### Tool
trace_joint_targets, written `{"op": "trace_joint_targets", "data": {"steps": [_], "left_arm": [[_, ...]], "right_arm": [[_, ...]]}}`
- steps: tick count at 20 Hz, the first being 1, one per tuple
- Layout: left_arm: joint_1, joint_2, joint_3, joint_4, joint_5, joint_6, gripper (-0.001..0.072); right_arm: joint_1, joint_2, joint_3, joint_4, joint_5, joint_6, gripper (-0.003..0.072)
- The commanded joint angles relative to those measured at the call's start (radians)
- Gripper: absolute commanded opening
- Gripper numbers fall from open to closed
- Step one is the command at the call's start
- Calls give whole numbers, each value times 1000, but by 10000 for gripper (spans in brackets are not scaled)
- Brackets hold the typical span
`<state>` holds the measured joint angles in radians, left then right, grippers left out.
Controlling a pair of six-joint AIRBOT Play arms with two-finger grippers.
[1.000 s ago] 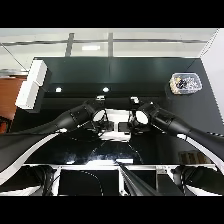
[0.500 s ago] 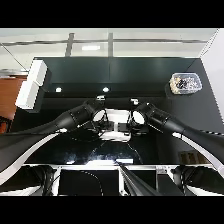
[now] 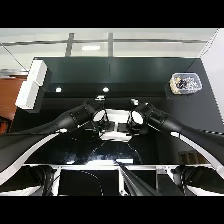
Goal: Fold the box and place the chain.
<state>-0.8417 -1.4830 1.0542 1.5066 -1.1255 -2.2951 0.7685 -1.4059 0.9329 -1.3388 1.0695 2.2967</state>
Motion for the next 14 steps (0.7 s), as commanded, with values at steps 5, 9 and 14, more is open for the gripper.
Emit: {"op": "trace_joint_targets", "data": {"steps": [5, 9, 14], "left_arm": [[1, 0, 0, 3, -2, 2, 28], [1, 0, 0, 3, -1, 2, 28], [1, 0, 0, 3, -1, 2, 28]], "right_arm": [[2, 0, 4, 12, 3, 0, 191], [2, 0, 4, 34, 5, -4, 214], [2, -1, 4, 29, 1, -3, 194]]}}
